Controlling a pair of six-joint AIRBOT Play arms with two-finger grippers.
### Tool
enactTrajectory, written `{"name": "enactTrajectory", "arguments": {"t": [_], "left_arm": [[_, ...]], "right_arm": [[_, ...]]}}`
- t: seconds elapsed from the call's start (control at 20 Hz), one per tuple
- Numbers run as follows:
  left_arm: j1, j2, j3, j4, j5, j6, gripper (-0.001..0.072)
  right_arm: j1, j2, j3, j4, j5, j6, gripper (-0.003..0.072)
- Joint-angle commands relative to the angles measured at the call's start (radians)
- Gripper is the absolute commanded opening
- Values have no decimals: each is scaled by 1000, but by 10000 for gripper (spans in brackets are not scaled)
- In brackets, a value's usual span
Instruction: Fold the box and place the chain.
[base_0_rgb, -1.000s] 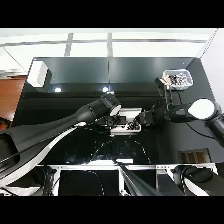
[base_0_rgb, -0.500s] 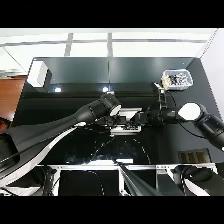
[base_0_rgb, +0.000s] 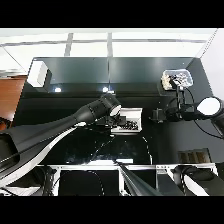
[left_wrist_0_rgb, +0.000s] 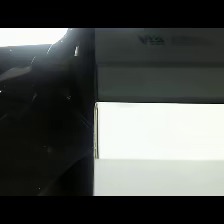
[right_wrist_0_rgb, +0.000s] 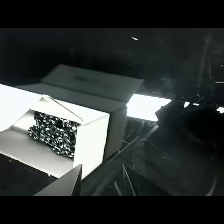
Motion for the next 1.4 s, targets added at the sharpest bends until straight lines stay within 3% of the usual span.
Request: {"name": "enactTrajectory", "arguments": {"t": [0.0,0.05,0.15,0.2,0.4,0.6,0.7,0.85,0.95,1.0,1.1,1.15,1.25,1.35], "left_arm": [[2,1,4,2,27,-2,24],[2,2,10,0,14,-2,61],[2,10,35,5,-28,-2,460],[2,21,50,21,-46,3,531],[-9,158,72,141,-106,175,530],[-12,340,36,363,-278,373,531],[35,425,-56,476,-277,392,531],[241,528,-261,422,-190,383,531],[437,583,-424,246,-31,358,531],[539,603,-510,92,92,367,530],[678,624,-662,-304,356,642,530],[712,619,-713,-529,431,881,530],[733,589,-758,-903,420,1457,530],[720,551,-756,-1057,290,1895,531]], "right_arm": [[-3,3,1,-21,23,-16,305],[1,3,1,-21,23,-19,305],[2,3,1,-22,20,-21,305],[2,3,1,-21,16,-23,305],[2,3,1,-21,11,-23,305],[2,3,1,-21,3,-22,305],[2,3,1,-14,3,-22,305],[2,3,1,-13,4,0,305],[2,3,1,-13,3,13,305],[2,3,1,-13,3,23,305],[2,3,1,-13,2,27,305],[2,3,1,-13,0,31,305],[2,3,1,-13,-9,42,305],[2,3,1,-13,-18,50,305]]}}
